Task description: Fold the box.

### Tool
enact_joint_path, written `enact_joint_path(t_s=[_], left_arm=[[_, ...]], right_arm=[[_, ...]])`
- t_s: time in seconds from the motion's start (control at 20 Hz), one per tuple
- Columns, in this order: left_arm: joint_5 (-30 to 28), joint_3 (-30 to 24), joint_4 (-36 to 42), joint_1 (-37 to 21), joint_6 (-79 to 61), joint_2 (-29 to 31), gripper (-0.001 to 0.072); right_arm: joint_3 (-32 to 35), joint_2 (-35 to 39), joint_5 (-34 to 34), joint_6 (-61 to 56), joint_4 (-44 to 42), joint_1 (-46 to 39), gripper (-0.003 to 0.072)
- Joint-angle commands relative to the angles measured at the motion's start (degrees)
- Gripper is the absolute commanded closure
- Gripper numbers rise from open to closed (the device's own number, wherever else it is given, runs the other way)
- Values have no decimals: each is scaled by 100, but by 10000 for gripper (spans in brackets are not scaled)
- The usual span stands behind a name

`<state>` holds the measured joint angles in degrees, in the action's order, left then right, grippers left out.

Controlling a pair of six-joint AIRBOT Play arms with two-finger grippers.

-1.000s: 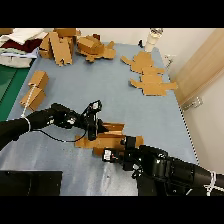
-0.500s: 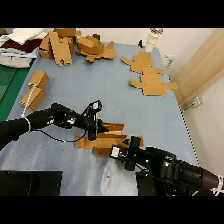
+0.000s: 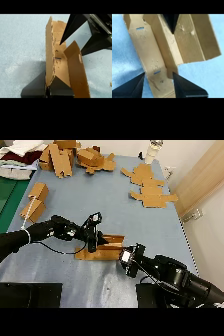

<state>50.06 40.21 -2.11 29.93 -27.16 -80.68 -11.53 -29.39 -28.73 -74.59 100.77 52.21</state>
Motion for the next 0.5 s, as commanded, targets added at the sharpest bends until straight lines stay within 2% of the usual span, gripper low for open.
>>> enact_joint_path(t_s=[0.0,0.1,0.45], left_arm=[[0,2,-2,0,-4,-4,694],[0,2,-2,0,-2,-4,695],[2,2,-2,0,-4,-4,695]], right_arm=[[-37,28,72,741,-413,-221,130],[-116,28,-114,883,-439,-299,130],[-120,-149,-94,1145,-452,-378,130]])
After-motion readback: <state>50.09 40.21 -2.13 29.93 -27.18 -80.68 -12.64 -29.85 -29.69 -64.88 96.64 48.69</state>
